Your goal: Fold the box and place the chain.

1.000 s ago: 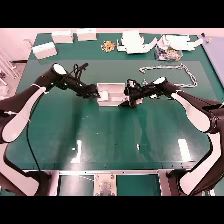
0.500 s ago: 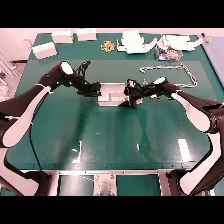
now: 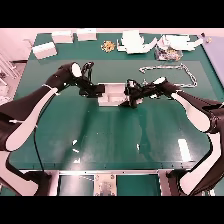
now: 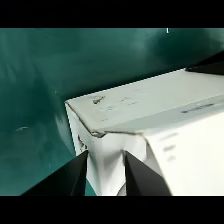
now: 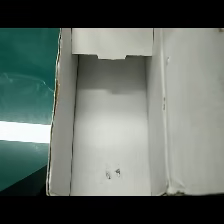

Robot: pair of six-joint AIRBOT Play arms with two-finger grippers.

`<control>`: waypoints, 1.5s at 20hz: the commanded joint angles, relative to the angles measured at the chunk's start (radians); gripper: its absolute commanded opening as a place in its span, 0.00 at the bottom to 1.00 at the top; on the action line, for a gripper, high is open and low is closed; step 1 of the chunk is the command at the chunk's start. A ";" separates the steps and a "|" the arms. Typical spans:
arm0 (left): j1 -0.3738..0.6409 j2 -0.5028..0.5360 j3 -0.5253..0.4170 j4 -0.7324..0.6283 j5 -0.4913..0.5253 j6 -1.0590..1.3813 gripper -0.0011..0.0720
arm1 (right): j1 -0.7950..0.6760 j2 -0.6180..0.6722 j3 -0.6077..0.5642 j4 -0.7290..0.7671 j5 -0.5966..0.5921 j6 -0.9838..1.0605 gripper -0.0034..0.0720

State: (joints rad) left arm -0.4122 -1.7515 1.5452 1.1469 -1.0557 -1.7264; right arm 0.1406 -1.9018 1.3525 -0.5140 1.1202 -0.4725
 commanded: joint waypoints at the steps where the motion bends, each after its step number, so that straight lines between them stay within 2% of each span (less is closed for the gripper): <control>1: -0.032 0.000 0.002 0.070 -0.008 -0.084 0.39 | 0.000 0.000 0.000 0.002 0.000 0.000 0.81; 8: -0.079 0.000 0.002 0.235 -0.012 -0.211 0.39 | 0.000 0.000 0.000 0.002 0.000 0.000 0.81; 17: -0.106 -0.010 0.004 0.313 -0.008 -0.266 0.39 | 0.000 0.000 0.000 0.002 -0.001 0.000 0.81; 24: -0.132 -0.090 0.133 0.368 -0.115 -0.291 0.39 | 0.000 0.000 0.000 0.002 0.000 0.000 0.81; 30: -0.134 -0.102 0.142 0.393 -0.129 -0.313 0.39 | 0.000 0.000 0.000 0.002 -0.001 0.000 0.81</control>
State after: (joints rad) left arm -0.5449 -1.8462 1.6787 1.5208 -1.1687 -2.0270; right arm 0.1406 -1.9018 1.3525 -0.5125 1.1198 -0.4721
